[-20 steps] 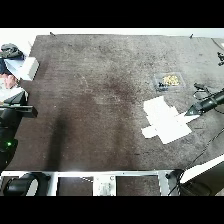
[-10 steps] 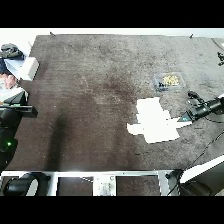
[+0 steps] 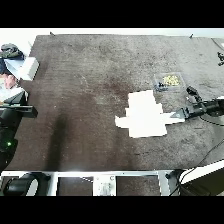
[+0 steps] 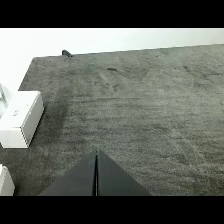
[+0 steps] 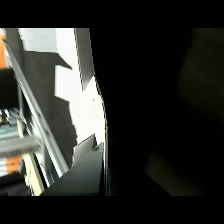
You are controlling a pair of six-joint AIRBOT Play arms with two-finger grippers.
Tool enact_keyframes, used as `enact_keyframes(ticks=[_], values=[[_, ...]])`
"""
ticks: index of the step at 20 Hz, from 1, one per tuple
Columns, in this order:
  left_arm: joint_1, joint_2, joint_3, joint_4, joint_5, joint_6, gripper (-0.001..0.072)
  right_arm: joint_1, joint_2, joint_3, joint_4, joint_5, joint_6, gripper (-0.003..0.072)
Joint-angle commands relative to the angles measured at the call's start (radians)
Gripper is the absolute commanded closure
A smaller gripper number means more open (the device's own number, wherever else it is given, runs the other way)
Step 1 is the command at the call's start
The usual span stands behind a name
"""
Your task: Fold the box and place the chain.
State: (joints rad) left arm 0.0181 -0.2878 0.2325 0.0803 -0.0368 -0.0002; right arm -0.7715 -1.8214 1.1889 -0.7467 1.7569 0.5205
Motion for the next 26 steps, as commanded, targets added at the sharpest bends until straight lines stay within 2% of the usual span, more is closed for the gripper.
enact_keyframes(ticks=[1, 4, 9, 12, 16, 17, 18, 19, 20, 23, 26], values=[[-0.001, 0.001, 0.000, 0.000, 0.000, 0.000, 0.0698, 0.114, 0.075, -0.131, 0.197, -0.083, -0.051, 0.0698], [-0.001, 0.001, 0.000, 0.000, 0.000, 0.000, 0.0698, 0.303, 0.111, -0.201, 0.325, -0.288, -0.057, 0.0698], [-0.001, 0.001, 0.000, 0.000, -0.007, 0.000, 0.0698, 0.564, 0.112, -0.175, 0.525, -0.547, -0.047, 0.0698], [-0.001, 0.001, 0.000, 0.000, -0.007, 0.000, 0.0698, 0.602, 0.112, -0.165, 0.519, -0.645, -0.024, 0.0698], [-0.001, 0.001, 0.000, -0.002, -0.040, -0.005, 0.0697, 0.591, 0.125, -0.164, 0.421, -0.716, -0.024, 0.0698], [-0.001, 0.001, 0.000, -0.002, -0.057, 0.014, 0.0639, 0.591, 0.129, -0.164, 0.397, -0.737, -0.024, 0.0698], [-0.001, 0.001, 0.000, -0.002, -0.083, 0.030, 0.0254, 0.591, 0.132, -0.164, 0.373, -0.752, -0.024, 0.0698], [-0.001, 0.001, 0.005, -0.002, -0.118, 0.035, -0.0004, 0.591, 0.132, -0.156, 0.338, -0.760, -0.023, 0.0698], [-0.001, 0.001, 0.009, -0.002, -0.154, 0.038, 0.0051, 0.591, 0.132, -0.147, 0.307, -0.760, -0.019, 0.0698], [-0.001, -0.042, 0.044, -0.002, -0.288, 0.073, 0.0051, 0.591, 0.132, -0.119, 0.272, -0.758, 0.008, 0.0698], [-0.001, -0.199, 0.128, -0.002, -0.367, 0.069, 0.0052, 0.591, 0.133, -0.119, 0.274, -0.747, 0.026, 0.0698]])
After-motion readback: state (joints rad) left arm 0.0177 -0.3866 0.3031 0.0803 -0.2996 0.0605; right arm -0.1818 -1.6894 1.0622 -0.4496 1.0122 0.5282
